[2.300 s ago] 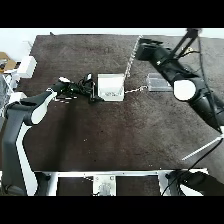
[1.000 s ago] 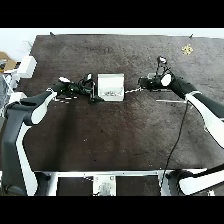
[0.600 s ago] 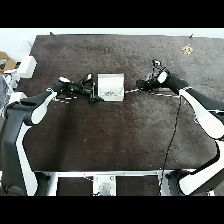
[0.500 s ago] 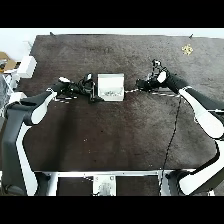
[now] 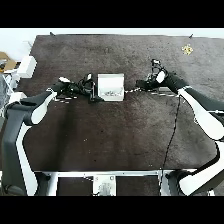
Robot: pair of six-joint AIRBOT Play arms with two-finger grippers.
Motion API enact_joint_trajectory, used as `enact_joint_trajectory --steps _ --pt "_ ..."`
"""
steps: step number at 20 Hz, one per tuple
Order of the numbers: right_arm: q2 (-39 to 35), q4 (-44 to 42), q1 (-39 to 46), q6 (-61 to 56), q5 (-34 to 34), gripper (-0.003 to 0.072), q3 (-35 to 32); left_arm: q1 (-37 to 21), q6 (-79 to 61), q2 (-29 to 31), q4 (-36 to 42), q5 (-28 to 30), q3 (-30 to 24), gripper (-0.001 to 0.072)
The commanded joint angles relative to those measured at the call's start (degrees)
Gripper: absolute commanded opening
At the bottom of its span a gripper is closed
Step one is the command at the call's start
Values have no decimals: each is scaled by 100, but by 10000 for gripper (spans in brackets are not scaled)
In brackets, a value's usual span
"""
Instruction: Fold the box and place the chain.
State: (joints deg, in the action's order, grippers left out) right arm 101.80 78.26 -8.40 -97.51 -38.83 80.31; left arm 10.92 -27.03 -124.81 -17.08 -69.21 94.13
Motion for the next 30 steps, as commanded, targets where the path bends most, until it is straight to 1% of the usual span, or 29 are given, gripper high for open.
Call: enact_joint_trajectory --steps 1,4,5,6,8,12,15,17,19,20,24,25,30 --pt "-271 168 -98 -13 -26 92 2 -2 -2 -2 -2 0 2 358" --pt "-361 214 -81 -26 -33 98 2 -4 -2 -2 -2 2 2 358" --pt "-343 216 -81 -28 -44 120 2 -4 0 -2 -2 2 2 358" --pt "-310 295 -79 -140 -48 224 -9 -2 -2 -2 -2 2 2 358" --pt "-179 490 -66 -341 -48 231 -9 -4 -2 -2 -2 2 2 358" --pt "129 487 -59 -411 -46 231 -9 -4 0 -2 -2 2 2 358" --pt "192 487 -59 -411 31 230 -9 -4 -2 -2 -2 0 2 358" --pt "192 487 -59 -411 122 151 -9 -4 -2 -2 -2 2 2 358" --pt "190 487 -59 -411 127 142 -2 -2 -2 -2 -2 2 2 358" --pt "181 490 -59 -409 127 18 -2 -2 0 -2 -2 2 2 358" --pt "-94 542 -92 -361 103 13 -2 -4 0 -2 -2 2 2 358" --pt "-221 557 -118 -313 101 1 -2 -2 -2 -2 -2 2 2 358" --pt "-1145 647 -444 -87 70 0 -2 -2 -2 -2 -2 2 2 358"
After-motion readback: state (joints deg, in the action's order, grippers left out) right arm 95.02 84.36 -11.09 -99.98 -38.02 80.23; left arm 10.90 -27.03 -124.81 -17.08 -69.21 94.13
